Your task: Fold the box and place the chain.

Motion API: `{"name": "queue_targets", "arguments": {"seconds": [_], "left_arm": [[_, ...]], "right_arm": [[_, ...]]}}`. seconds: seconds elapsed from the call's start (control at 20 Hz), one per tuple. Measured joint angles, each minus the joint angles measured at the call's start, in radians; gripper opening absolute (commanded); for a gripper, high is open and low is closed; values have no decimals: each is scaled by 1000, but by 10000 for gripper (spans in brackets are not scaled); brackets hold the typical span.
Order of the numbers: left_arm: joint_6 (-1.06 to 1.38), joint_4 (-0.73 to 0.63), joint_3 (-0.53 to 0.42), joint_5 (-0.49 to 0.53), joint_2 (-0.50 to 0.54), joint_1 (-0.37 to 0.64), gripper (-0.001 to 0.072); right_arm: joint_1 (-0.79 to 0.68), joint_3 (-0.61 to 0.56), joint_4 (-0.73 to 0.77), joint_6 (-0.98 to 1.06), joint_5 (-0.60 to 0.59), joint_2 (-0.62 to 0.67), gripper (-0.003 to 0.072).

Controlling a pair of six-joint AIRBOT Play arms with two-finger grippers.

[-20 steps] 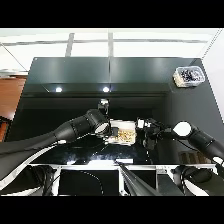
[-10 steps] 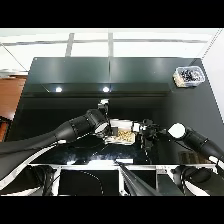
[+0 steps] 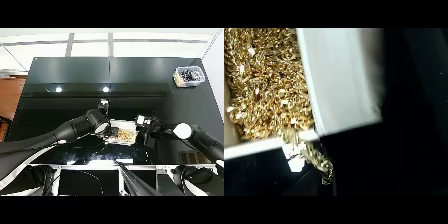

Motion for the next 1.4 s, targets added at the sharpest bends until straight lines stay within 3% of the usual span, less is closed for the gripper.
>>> {"name": "queue_targets", "arguments": {"seconds": [0.25,0.5,0.55,0.6,0.65,0.85,1.1,1.15,1.25,1.4], "left_arm": [[-2,3,0,0,0,0,32],[-2,3,0,3,0,0,32],[-2,3,0,3,0,0,32],[-2,3,0,3,0,0,32],[-2,3,0,3,0,0,32],[-4,2,0,4,0,0,31],[-58,-11,0,19,0,0,34],[-64,-12,0,23,0,0,57],[-74,-16,4,25,0,0,420],[-74,-19,33,-3,6,0,445]], "right_arm": [[-94,92,15,188,192,180,62],[-97,136,282,291,244,230,66],[-84,138,316,307,243,223,137],[-68,140,344,320,244,215,377],[-53,142,364,335,241,208,482],[-55,150,345,401,258,198,479],[-240,199,232,464,363,241,481],[-287,206,219,468,377,255,481],[-362,214,207,476,401,270,481],[-428,219,197,483,425,282,481]]}}
